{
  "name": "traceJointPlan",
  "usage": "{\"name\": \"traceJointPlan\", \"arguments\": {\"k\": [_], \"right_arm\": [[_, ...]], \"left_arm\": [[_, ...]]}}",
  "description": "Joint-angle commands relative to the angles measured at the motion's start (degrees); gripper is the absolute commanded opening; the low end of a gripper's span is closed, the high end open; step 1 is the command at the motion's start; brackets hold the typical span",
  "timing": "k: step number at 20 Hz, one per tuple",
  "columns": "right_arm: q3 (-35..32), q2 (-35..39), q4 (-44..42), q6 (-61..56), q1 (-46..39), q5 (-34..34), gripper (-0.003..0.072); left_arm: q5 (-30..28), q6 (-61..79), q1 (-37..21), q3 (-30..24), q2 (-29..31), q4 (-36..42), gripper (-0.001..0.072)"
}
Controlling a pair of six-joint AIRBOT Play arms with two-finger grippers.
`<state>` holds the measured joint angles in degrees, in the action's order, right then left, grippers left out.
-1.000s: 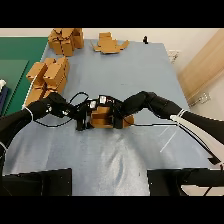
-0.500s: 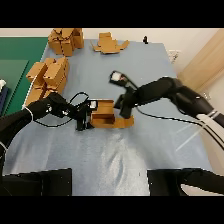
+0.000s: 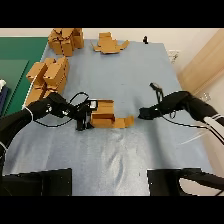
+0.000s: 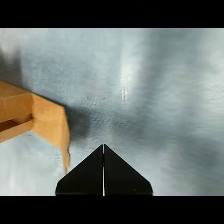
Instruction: Fold the box.
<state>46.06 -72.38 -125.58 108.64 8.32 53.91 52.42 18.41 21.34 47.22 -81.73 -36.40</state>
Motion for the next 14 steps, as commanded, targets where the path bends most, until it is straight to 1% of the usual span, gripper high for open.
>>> {"name": "traceJointPlan", "arguments": {"k": [1, 3, 5, 8, 11, 14], "right_arm": [[-0.57, -6.47, -13.05, 4.33, 3.76, 0.28, 0.0003], [0.70, -8.00, -13.79, 4.44, 8.00, -1.09, 0.0003], [2.10, -8.33, -14.43, 4.39, 10.82, -0.72, 0.0003], [4.26, -7.93, -16.65, 4.37, 11.30, 0.50, 0.0003], [5.31, -5.75, -17.97, 4.63, 11.30, 0.83, 0.0004], [5.49, -5.25, -19.65, 5.42, 11.32, 5.16, 0.0005]], "left_arm": [[0.04, 0.00, -0.02, 0.02, 0.04, 0.00, 0.0295], [0.02, 0.00, -0.02, 0.02, 0.04, 0.00, 0.0295], [0.02, 0.00, -0.02, 0.02, 0.02, 0.00, 0.0294], [0.07, 0.00, -0.02, 0.02, 0.04, 0.00, 0.0295], [0.17, 0.00, 0.00, 0.02, 0.04, 0.00, 0.0295], [0.15, 0.00, 0.04, 0.02, 0.04, 0.02, 0.0295]]}}
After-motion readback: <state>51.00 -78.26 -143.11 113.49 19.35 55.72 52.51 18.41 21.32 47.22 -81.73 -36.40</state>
